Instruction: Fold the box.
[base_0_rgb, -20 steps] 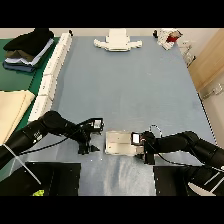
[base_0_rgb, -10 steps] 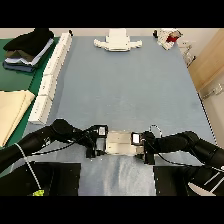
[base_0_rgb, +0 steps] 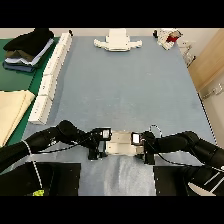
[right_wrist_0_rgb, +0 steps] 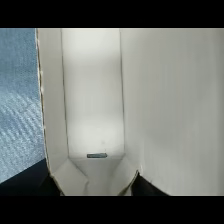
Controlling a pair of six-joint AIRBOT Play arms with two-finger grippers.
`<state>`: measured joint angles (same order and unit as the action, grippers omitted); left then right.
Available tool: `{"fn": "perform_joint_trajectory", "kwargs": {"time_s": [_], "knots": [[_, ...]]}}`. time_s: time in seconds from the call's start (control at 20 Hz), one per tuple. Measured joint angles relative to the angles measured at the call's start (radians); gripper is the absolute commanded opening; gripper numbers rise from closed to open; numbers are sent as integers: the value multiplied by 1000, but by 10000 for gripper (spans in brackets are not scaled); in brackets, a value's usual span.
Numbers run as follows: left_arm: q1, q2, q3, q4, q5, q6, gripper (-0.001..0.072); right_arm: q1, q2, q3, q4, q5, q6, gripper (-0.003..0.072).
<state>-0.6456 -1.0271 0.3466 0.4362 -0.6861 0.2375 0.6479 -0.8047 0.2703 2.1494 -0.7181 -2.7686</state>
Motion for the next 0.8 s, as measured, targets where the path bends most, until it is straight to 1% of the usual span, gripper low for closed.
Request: {"fn": "perform_joint_trajectory", "kwargs": {"time_s": [0.5, 0.8], "knots": [[-16, -13, 3, -3, 14, 10, 695, 0, 0, 0, 0, 0, 0, 507], [-43, -18, 6, 0, 39, 10, 694, 0, 0, 0, 0, 0, 0, 508]]}}
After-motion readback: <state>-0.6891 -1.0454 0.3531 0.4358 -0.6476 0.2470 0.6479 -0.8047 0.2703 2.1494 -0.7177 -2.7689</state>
